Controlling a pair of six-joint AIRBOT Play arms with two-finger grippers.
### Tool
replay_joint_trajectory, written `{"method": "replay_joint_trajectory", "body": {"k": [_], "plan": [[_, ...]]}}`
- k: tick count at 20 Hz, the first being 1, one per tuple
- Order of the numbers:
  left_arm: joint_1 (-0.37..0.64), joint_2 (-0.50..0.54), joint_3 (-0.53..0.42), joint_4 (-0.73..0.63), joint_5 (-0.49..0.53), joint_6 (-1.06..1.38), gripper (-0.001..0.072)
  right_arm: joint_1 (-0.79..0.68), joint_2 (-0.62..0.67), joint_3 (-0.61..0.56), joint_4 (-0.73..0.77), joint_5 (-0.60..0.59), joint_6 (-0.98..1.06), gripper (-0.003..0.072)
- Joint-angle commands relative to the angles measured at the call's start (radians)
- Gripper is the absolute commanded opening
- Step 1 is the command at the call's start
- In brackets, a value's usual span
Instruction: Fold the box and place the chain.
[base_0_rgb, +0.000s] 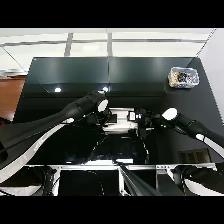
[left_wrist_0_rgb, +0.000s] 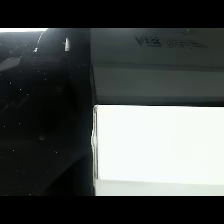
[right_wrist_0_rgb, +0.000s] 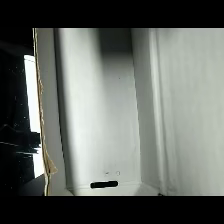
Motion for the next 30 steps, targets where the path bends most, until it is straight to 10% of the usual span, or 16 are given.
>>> {"method": "replay_joint_trajectory", "body": {"k": [1, 3, 10, 26, 28, 30], "plan": [[-0.001, -0.001, 0.0, -0.005, -0.009, 0.002, 0.003, 0.0, 0.0, 0.0, -0.002, 0.046, -0.001, 0.0237], [-0.001, -0.001, 0.0, -0.008, -0.009, 0.002, 0.003, 0.0, 0.003, 0.001, -0.01, 0.042, 0.014, 0.072], [0.0, -0.001, 0.0, -0.007, -0.012, 0.034, 0.003, -0.01, 0.214, 0.007, -0.303, 0.13, 0.22, 0.072], [0.0, -0.001, 0.0, 0.027, -0.037, 0.054, 0.0029, -0.006, 0.183, 0.006, -0.315, 0.157, 0.164, 0.0719], [0.0, -0.001, 0.0, 0.028, -0.035, 0.055, 0.0029, -0.006, 0.183, 0.006, -0.277, 0.164, 0.142, 0.0461], [0.0, -0.001, 0.0, 0.027, -0.035, 0.055, 0.0029, 0.001, 0.181, 0.006, -0.263, 0.16, 0.141, 0.0407]]}}
